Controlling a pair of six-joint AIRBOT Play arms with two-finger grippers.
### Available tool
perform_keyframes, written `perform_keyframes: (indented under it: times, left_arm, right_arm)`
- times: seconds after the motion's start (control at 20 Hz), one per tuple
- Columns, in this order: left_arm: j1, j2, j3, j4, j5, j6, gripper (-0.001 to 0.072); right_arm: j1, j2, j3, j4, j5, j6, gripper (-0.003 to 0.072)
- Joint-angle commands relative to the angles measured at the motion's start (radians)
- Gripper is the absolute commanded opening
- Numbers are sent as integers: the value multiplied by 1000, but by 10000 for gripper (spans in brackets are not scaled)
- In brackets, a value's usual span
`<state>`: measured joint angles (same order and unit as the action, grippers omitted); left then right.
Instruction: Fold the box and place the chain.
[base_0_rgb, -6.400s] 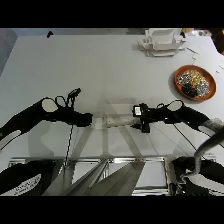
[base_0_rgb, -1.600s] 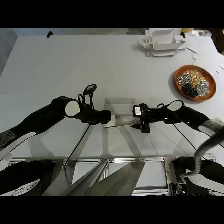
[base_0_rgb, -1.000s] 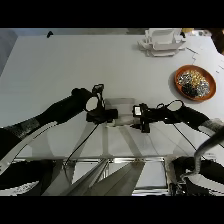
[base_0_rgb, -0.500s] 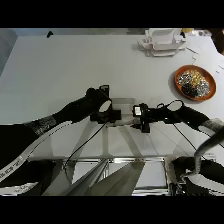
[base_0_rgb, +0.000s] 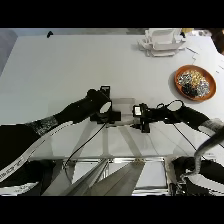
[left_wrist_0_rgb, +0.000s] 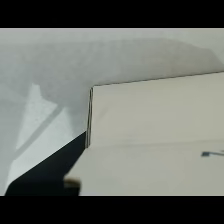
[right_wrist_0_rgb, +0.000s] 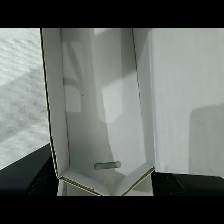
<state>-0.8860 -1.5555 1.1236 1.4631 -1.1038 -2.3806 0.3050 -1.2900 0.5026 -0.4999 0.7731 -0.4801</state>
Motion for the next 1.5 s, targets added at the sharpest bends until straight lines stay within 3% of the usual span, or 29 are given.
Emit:
perform_keyframes:
  times: [0.0,0.6,0.7,1.0,1.1,1.2,1.45]
  left_arm:
    - [-1,0,-7,-7,23,24,269]
    - [3,8,-48,-33,56,107,256]
    - [10,19,-48,-34,56,107,4]
    - [24,32,-48,-30,43,79,3]
    - [23,31,-48,-30,45,80,32]
    - [22,31,-48,-30,54,80,155]
    - [22,23,-50,-28,65,82,151]
  right_arm:
    - [0,0,0,0,0,0,452]
    - [0,0,0,0,0,0,452]
    - [0,0,0,0,0,0,452]
    - [0,0,0,0,1,0,452]
    - [0,0,0,0,0,0,452]
    - [0,0,0,0,0,0,452]
    - [0,0,0,0,1,0,452]
